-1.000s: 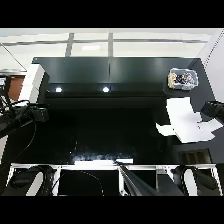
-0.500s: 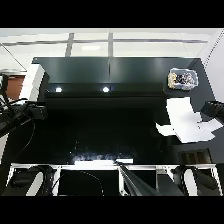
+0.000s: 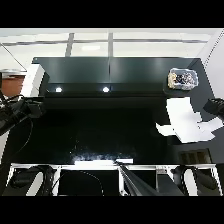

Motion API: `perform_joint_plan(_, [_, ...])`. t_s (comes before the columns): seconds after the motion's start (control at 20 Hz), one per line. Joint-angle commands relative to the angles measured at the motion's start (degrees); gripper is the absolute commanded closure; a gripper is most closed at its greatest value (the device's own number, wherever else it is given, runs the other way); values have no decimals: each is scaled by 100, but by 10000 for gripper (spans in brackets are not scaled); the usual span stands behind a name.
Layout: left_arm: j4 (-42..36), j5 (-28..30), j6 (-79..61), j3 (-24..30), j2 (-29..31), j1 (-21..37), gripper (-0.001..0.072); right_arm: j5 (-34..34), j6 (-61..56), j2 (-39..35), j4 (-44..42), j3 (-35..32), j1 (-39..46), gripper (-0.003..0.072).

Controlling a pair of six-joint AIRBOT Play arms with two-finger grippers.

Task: Fold the box and place the chain.

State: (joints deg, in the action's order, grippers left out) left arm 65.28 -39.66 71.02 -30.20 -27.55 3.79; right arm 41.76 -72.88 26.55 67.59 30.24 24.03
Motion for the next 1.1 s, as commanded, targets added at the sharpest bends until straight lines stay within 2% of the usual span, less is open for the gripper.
perform_joint_plan(0.0, [2,4,13,17,-17,2,669,-20,0,177,39,-68,2,564])
perform_joint_plan(0.05, [4,20,13,24,-20,-9,512,-26,2,315,44,-109,2,2])
perform_joint_plan(0.1, [4,39,11,24,-31,-11,127,-22,129,505,70,-122,2,-34])
perform_joint_plan(0.15, [9,31,37,22,-61,-7,8,-92,175,702,125,-120,2,-34])
perform_joint_plan(0.3, [4,-24,35,22,-125,-7,8,-455,-837,1443,1036,260,170,-34])
perform_joint_plan(0.4, [4,-22,31,22,-173,-7,9,-96,-1646,1987,1980,817,590,-34])
perform_joint_plan(0.45, [13,-22,-33,22,-175,-7,9,70,-1777,2146,2055,1043,833,-34])
perform_joint_plan(0.6, [22,37,-52,22,-177,-7,9,-195,-1626,2481,2404,1180,1567,-34])
perform_joint_plan(0.7, [24,48,-52,22,-177,-7,10,234,-960,2964,2393,1327,2122,-34])
perform_joint_plan(0.85, [22,46,-52,22,-177,-7,10,1692,2382,3685,1113,1491,2428,-34])
perform_joint_plan(0.95, [24,48,-52,22,-177,-7,10,1532,2564,3919,625,1543,2428,-34])
perform_joint_plan(1.05, [22,28,-52,22,-177,-7,10,1786,2498,4315,804,1821,2430,-34])
